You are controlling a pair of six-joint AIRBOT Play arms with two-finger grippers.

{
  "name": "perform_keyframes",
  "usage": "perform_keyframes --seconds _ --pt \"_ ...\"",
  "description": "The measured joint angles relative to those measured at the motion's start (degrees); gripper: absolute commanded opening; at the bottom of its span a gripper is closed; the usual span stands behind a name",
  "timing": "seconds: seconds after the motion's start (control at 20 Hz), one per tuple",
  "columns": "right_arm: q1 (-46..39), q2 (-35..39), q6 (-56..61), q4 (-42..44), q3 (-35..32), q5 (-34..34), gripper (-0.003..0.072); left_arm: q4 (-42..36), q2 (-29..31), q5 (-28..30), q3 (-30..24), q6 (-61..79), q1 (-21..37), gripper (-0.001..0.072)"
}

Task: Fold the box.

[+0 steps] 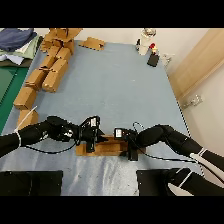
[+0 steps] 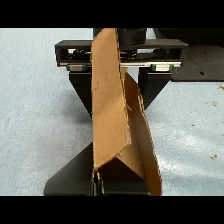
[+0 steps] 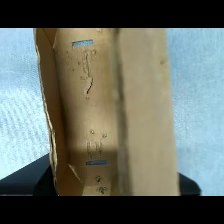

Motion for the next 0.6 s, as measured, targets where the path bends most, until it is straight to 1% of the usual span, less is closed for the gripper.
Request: perform_keyframes --seconds 0.3,0.35,0.4,0.6 --pt "0.0 0.0 -1.4 0.0 -0.4 -0.2 0.0537 0.0 0.0 0.0 0.0 0.0 0.0 0.0012" --pt "0.0 0.0 -1.5 0.0 -0.4 -0.2 0.0531 0.0 0.0 0.0 0.0 0.0 0.0 0.0012" --pt "0.0 0.0 -1.8 0.0 -0.4 -0.2 0.0501 0.0 0.0 0.0 0.0 0.0 0.0 0.0013" --pt "0.0 0.0 -2.5 0.0 -0.4 -0.3 0.0501 0.0 0.0 0.0 0.0 0.0 0.0 0.0012"
